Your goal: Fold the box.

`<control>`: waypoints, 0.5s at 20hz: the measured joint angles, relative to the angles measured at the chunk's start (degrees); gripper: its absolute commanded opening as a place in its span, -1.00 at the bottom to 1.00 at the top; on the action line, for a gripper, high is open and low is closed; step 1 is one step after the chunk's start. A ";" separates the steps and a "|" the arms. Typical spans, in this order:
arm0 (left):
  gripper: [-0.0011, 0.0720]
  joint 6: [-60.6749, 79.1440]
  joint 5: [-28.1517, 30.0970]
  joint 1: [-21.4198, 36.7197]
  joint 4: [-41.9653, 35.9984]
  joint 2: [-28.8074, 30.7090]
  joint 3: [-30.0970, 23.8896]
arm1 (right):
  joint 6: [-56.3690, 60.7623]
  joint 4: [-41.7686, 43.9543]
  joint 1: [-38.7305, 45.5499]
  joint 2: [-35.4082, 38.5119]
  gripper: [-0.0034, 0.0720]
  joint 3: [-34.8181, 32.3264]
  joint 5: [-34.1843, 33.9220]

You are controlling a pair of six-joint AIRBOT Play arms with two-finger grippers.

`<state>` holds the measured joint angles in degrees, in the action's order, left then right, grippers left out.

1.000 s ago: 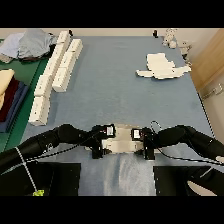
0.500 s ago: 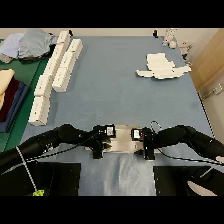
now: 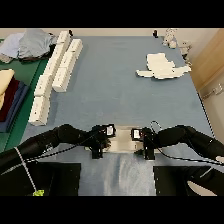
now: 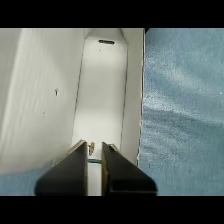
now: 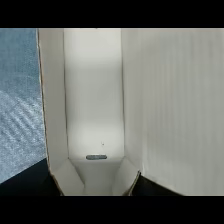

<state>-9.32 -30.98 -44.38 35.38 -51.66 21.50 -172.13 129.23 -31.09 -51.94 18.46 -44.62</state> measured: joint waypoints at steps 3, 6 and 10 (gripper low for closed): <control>-0.93 -12.59 -4.44 1.38 8.50 3.32 0.79 | 0.00 -0.02 0.00 0.00 0.39 0.00 0.00; -0.93 -29.22 -13.29 4.52 17.53 8.85 3.04 | 0.00 -0.02 0.00 0.00 0.39 0.00 0.00; -0.93 -54.51 -22.84 11.91 26.23 17.22 5.66 | 0.00 -0.02 0.00 0.00 0.39 0.00 0.02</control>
